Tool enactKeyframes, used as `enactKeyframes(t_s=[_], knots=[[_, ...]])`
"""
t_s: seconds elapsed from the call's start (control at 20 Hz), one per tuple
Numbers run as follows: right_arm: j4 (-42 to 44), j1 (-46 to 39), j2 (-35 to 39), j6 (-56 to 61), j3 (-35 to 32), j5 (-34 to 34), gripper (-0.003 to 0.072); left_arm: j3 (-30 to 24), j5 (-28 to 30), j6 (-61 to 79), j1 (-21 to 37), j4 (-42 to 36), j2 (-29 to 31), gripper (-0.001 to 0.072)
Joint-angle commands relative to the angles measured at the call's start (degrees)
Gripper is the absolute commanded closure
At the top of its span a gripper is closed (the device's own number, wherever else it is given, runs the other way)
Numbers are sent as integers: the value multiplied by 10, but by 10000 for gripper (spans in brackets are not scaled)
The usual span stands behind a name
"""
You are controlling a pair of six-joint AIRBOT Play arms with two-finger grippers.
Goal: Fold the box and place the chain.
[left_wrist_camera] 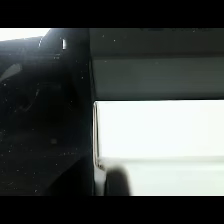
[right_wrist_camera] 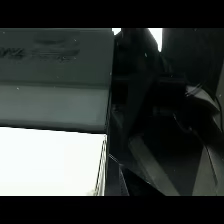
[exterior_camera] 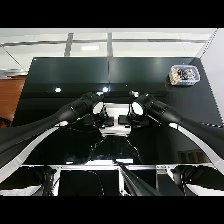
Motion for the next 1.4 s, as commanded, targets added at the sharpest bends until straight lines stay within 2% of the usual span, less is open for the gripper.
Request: enactKeyframes(t_s=[0.0, 0.15, 0.2, 0.25, 0.5, 0.55, 0.65, 1.35], knots=[[-7, 2, -5, 10, 1, 11, 464, 0, 0, 0, 0, 1, 0, 686], [-7, 2, -10, 10, 1, 16, 473, 0, 0, 0, 0, 1, 0, 686], [-7, 2, -10, 9, 1, 16, 627, 0, 0, 0, 0, 1, 0, 686], [-7, 2, -10, 9, 1, 16, 669, 0, 0, 0, 0, 1, 0, 686], [-6, 2, -10, 9, 1, 17, 669, 0, 0, 0, 0, 1, 0, 686], [-5, 2, -9, 9, 1, 16, 665, 0, 0, 0, 0, 1, 0, 685], [-4, 2, -10, 8, 1, 15, 426, 0, 0, 0, 0, 1, 0, 686], [35, 3, -10, -21, 1, -9, 421, 0, 0, 0, 0, 1, 0, 685]])
